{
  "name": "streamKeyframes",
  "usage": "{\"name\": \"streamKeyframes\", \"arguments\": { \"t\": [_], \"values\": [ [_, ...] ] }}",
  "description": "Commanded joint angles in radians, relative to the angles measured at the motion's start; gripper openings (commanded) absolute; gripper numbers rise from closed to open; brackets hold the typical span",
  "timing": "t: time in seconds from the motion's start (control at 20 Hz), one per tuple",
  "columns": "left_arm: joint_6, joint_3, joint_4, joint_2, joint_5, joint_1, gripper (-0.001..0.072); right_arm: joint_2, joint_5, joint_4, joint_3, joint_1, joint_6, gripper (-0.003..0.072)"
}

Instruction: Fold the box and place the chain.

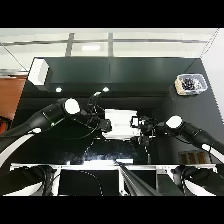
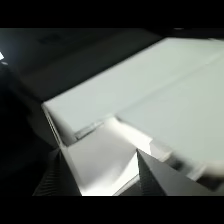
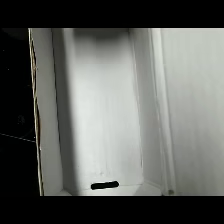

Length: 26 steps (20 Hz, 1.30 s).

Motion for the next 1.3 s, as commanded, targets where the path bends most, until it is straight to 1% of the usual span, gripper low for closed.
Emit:
{"name": "streamKeyframes", "arguments": {
  "t": [0.0, 0.1, 0.25, 0.45, 0.5, 0.55, 0.65, 0.7, 0.8, 0.85, 0.9, 0.95, 1.0, 1.1, 1.25],
  "values": [
    [-0.211, 0.022, 0.227, -0.002, 0.036, -0.068, 0.0539, 0.000, 0.000, 0.000, 0.000, 0.001, 0.000, 0.0192],
    [-0.267, 0.046, 0.318, -0.007, 0.035, -0.113, 0.0539, 0.000, 0.000, 0.000, 0.000, 0.001, 0.000, 0.0192],
    [-0.377, 0.084, 0.401, -0.030, 0.028, -0.168, 0.0539, 0.000, 0.000, 0.000, 0.000, 0.001, 0.000, 0.0192],
    [-0.566, 0.120, 0.447, -0.070, -0.006, -0.185, 0.0539, 0.000, 0.000, 0.000, 0.000, 0.001, 0.000, 0.0192],
    [-0.592, 0.134, 0.456, -0.091, -0.039, -0.185, 0.0539, 0.000, 0.000, 0.000, 0.000, 0.001, 0.000, 0.0192],
    [-0.592, 0.160, 0.458, -0.119, -0.097, -0.190, 0.0539, 0.000, 0.000, 0.000, 0.000, 0.001, 0.000, 0.0192],
    [-0.618, 0.226, 0.522, -0.178, -0.209, -0.213, 0.0539, 0.000, 0.000, 0.000, 0.000, 0.001, 0.000, 0.0192],
    [-0.680, 0.253, 0.574, -0.200, -0.240, -0.228, 0.0539, 0.000, 0.000, 0.000, 0.000, 0.001, 0.000, 0.0192],
    [-0.749, 0.278, 0.584, -0.215, -0.235, -0.243, 0.0539, 0.000, 0.001, 0.000, 0.000, 0.001, 0.000, 0.0192],
    [-0.775, 0.283, 0.581, -0.216, -0.234, -0.247, 0.0521, 0.000, 0.001, 0.000, 0.000, 0.001, 0.000, 0.0192],
    [-0.798, 0.283, 0.581, -0.216, -0.236, -0.250, 0.0427, 0.000, 0.001, 0.000, 0.000, 0.001, 0.000, 0.0192],
    [-0.810, 0.283, 0.579, -0.218, -0.238, -0.252, 0.0382, 0.000, 0.001, 0.000, 0.000, 0.001, 0.000, 0.0192],
    [-0.822, 0.283, 0.557, -0.218, -0.239, -0.252, 0.0361, 0.000, 0.000, 0.000, 0.000, 0.001, 0.000, 0.0192],
    [-0.874, 0.284, 0.554, -0.219, -0.229, -0.262, 0.0285, 0.000, 0.001, 0.000, 0.000, 0.001, 0.000, 0.0192],
    [-0.883, 0.293, 0.549, -0.246, -0.233, -0.267, 0.0284, 0.000, 0.001, 0.000, 0.000, 0.001, 0.000, 0.0192]
  ]
}}
